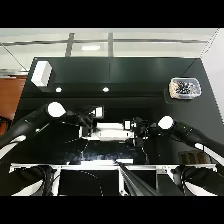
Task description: Fold the box and place the chain.
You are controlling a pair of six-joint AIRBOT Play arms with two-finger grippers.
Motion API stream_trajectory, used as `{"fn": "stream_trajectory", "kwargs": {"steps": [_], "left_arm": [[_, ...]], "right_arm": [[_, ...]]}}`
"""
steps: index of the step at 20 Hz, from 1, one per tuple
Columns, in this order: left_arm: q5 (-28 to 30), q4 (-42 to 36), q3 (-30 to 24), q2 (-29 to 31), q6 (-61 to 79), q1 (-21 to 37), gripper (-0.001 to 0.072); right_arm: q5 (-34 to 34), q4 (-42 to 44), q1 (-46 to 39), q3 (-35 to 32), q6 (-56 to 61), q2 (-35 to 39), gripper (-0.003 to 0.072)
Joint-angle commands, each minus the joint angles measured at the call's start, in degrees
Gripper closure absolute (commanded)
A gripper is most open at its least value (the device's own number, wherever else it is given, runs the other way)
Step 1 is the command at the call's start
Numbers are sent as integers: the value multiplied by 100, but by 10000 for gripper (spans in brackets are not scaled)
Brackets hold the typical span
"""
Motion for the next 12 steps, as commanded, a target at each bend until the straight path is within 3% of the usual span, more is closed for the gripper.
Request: {"fn": "stream_trajectory", "kwargs": {"steps": [1, 2, 3, 5, 7, 9, 12], "left_arm": [[-772, 1567, 26, 903, -1725, 0, 424], [-942, 1679, 26, 1078, -2291, 0, 627], [-1152, 1635, 24, 1180, -2745, -4, 681], [-1458, 1032, -37, 1167, -3379, -103, 681], [-1139, -354, -269, 1054, -3456, -203, 680], [-190, -1639, -492, 841, -3209, -229, 680], [1888, -2430, -581, 439, -2785, -229, 681]], "right_arm": [[2, -7, 9, -2, 0, -2, 271], [2, -26, 20, -2, 0, -4, 270], [4, -26, 20, -2, 0, -4, 271], [4, -26, 20, -2, -2, -4, 270], [4, -26, 20, -2, 0, -2, 270], [4, -26, 20, -2, 0, -4, 270], [4, -26, 20, -2, 0, -2, 270]]}}
